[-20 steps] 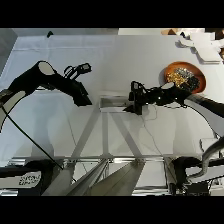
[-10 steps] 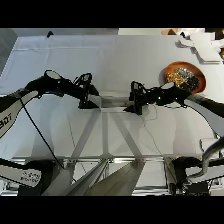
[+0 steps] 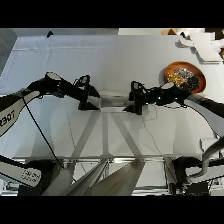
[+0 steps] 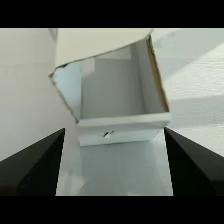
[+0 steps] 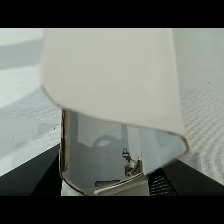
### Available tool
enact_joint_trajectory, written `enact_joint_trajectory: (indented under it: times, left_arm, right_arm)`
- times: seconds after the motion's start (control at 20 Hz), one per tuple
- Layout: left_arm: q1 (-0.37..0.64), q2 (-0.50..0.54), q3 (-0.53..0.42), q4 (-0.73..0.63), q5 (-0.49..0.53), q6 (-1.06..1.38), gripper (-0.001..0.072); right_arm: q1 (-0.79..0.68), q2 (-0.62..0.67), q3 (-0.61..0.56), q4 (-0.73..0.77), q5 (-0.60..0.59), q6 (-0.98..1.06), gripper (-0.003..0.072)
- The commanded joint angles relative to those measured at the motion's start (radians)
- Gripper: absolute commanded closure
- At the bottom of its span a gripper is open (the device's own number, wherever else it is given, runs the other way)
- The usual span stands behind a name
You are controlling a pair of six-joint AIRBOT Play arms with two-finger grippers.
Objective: Fold the box and place the chain.
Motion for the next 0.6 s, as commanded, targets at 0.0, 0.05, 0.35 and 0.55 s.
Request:
enact_joint_trajectory:
  times: [0.0, 0.05, 0.35, 0.55]
  left_arm:
    - [0.002, -0.001, 0.000, 0.011, -0.023, 0.039, 0.0011]
    - [0.002, -0.001, 0.000, 0.008, -0.023, 0.039, 0.0010]
    - [-0.007, -0.002, -0.001, 0.005, -0.011, 0.032, 0.0010]
    - [-0.015, -0.009, -0.001, -0.002, 0.015, -0.017, 0.0010]
  right_arm:
    - [0.000, 0.000, 0.000, -0.003, 0.001, -0.001, 0.0225]
    - [0.000, 0.000, 0.000, -0.003, 0.001, -0.001, 0.0225]
    - [0.000, 0.000, 0.000, -0.003, 0.001, -0.001, 0.0225]
    - [0.000, 0.000, 0.000, -0.003, 0.001, -0.001, 0.0225]
